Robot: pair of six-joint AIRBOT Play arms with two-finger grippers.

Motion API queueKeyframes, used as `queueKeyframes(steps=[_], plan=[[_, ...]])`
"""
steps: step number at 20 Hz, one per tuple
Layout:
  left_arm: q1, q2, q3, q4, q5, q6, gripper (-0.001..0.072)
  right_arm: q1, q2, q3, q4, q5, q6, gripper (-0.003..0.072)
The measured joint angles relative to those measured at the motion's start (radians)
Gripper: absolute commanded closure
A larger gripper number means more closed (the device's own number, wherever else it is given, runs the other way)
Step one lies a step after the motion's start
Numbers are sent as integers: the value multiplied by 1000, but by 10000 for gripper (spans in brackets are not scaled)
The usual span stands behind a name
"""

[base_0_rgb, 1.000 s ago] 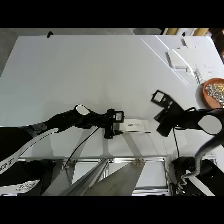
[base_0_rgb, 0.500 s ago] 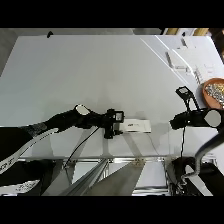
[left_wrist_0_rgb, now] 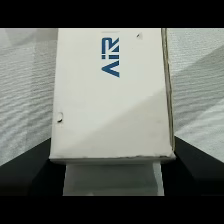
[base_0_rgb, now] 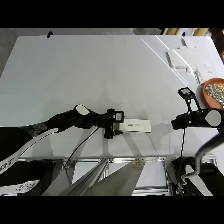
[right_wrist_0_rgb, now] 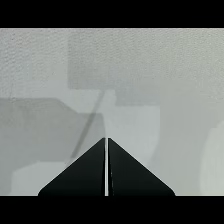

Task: Fold the box and place the chain.

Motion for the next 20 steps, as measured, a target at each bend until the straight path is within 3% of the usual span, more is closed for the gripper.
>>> queueKeyframes(steps=[5,9,14,20], plan=[[37,117,0,58,56,-41,436,0,0,0,0,0,0,666],[164,306,-1,162,292,-204,435,0,0,0,0,0,0,666],[468,493,-1,206,551,-430,433,0,0,0,0,0,0,666],[823,549,-62,220,612,-665,411,0,0,0,0,1,0,666]])
